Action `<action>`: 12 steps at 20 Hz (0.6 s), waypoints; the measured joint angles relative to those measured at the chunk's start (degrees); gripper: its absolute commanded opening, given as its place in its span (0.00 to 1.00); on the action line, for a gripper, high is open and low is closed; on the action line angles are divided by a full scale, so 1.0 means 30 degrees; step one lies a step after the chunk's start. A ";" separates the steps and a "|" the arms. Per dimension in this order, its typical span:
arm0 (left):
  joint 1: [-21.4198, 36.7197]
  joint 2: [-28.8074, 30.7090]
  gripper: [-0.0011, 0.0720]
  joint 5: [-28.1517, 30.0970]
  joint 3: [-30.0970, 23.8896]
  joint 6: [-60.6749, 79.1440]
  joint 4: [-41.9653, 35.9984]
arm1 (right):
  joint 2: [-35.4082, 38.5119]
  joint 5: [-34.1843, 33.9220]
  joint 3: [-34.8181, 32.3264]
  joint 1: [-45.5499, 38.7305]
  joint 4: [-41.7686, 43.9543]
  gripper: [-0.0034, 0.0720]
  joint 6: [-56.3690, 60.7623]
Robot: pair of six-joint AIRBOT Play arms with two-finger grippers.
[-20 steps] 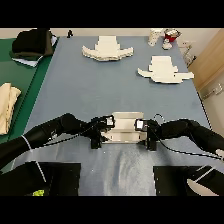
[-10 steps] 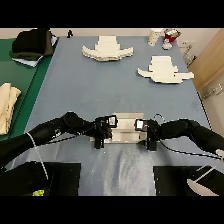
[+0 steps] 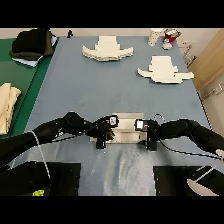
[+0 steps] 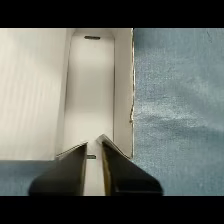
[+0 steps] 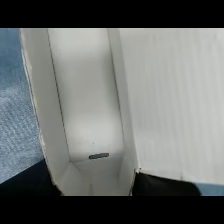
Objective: Fold the box.
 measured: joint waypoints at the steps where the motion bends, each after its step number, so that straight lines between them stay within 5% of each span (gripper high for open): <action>1: 0.0000 -0.0036 0.67 0.0029 0.0000 -0.0007 -0.0087 | 0.0000 0.0000 0.0000 0.0000 0.0000 0.72 -0.0007; 5: 0.0007 -0.0095 0.61 -0.0015 -0.0015 0.0066 -0.0168 | 0.0000 0.0000 0.0000 0.0000 0.0000 0.72 -0.0015; 7: 0.0000 -0.0102 0.09 -0.0095 -0.0015 -0.0138 -0.0153 | 0.0000 0.0000 0.0000 0.0000 0.0000 0.72 -0.0015; 8: 0.0000 -0.0087 0.03 -0.0219 -0.0015 -0.0474 -0.0087 | 0.0000 0.0000 0.0000 0.0000 -0.0007 0.72 -0.0015; 12: 0.0000 0.0240 0.03 -0.0372 -0.0015 -0.3672 0.1887 | 0.0000 0.0000 0.0000 0.0000 -0.0007 0.72 -0.0007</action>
